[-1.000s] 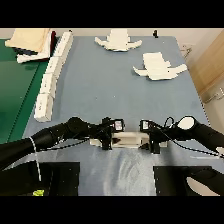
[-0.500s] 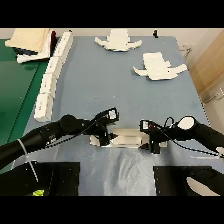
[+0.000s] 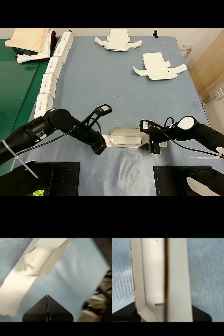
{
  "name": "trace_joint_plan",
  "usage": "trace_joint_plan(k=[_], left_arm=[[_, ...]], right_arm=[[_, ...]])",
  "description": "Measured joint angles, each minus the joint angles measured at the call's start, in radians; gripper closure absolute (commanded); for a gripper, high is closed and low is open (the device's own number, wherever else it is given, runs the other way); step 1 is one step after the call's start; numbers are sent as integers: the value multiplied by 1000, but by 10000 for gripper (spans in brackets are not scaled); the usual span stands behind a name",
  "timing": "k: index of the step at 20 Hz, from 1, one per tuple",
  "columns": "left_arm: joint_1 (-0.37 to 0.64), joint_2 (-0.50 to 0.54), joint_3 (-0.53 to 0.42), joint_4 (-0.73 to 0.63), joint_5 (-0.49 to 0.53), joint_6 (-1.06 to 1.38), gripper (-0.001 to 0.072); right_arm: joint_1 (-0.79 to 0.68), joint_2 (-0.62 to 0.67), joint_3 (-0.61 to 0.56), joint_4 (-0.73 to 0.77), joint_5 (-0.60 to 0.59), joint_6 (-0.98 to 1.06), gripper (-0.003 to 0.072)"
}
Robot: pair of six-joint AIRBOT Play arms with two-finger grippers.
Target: Fold the box.
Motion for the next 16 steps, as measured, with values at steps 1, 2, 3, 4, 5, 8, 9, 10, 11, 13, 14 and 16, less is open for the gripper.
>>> trace_joint_plan(k=[1, 2, 3, 4, 5, 8, 9, 10, 11, 13, 14, 16], left_arm=[[-13, -31, 29, -43, 20, -37, 695], [-22, -61, 58, -77, 37, -67, 695], [-30, -92, 87, -110, 60, -94, 696], [-34, -124, 117, -144, 87, -117, 696], [-37, -150, 141, -172, 117, -135, 696], [-43, -213, 189, -243, 213, -188, 696], [-44, -230, 197, -257, 246, -208, 696], [-45, -246, 203, -267, 274, -230, 696], [-45, -262, 206, -275, 294, -248, 695], [-45, -299, 211, -283, 332, -280, 696], [-45, -322, 212, -286, 345, -293, 696], [-45, -375, 214, -285, 348, -320, 695]], right_arm=[[0, 0, 0, 0, 0, 0, 156], [0, 0, 0, 0, 0, 0, 156], [0, 0, 0, 0, 0, 0, 156], [0, 0, 0, 0, 0, 0, 156], [0, 0, 0, 0, 0, 0, 156], [0, 0, 0, 0, 0, 0, 156], [0, 0, 0, 0, 0, 0, 156], [0, 0, 0, 0, 0, 0, 156], [0, 0, 0, 0, 0, 0, 156], [0, 0, 0, 0, 0, 0, 156], [0, 0, 0, 0, 0, 0, 156], [0, 0, 0, 0, 0, 0, 156]])
